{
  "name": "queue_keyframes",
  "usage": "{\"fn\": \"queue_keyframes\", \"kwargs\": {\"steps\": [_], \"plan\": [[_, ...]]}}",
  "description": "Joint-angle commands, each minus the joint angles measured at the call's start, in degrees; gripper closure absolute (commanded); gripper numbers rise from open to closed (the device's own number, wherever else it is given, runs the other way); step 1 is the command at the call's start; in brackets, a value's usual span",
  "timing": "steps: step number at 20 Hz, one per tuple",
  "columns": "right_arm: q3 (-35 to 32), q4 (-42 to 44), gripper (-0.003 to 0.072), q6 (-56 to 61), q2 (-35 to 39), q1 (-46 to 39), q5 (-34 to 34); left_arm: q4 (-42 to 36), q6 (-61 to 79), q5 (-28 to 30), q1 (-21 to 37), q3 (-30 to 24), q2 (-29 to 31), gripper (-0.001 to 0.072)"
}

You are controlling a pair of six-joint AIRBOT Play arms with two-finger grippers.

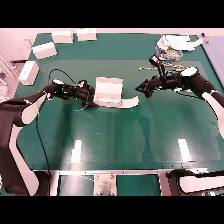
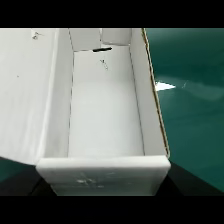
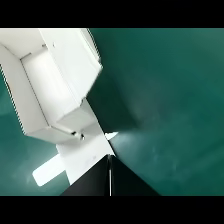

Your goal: Fold the box and place the chain.

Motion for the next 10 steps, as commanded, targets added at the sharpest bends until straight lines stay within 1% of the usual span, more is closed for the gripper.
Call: {"fn": "queue_keyframes", "kwargs": {"steps": [1, 3, 5, 8, 10], "plan": [[-2.25, -6.49, 0.0681, 12.50, 3.15, -1.05, 0.57, 0.02, -0.02, 0.04, 0.04, 0.02, 0.02, 0.0241], [-5.33, -6.25, 0.0681, 17.40, 5.14, -1.90, 0.48, 0.02, -0.02, 0.02, 0.04, 0.02, 0.02, 0.0241], [-7.23, -6.34, 0.0680, 24.22, 4.90, -2.40, 0.09, 0.02, -0.02, 0.04, 0.04, 0.02, 0.02, 0.0241], [-8.11, -5.33, 0.0680, 29.18, 2.01, -2.56, -0.81, 0.02, -0.02, 0.04, 0.04, 0.02, 0.02, 0.0241], [-8.11, -0.96, 0.0680, 29.07, -0.02, -2.32, -0.85, 0.02, -0.02, 0.02, 0.04, 0.02, 0.02, 0.0241]]}}
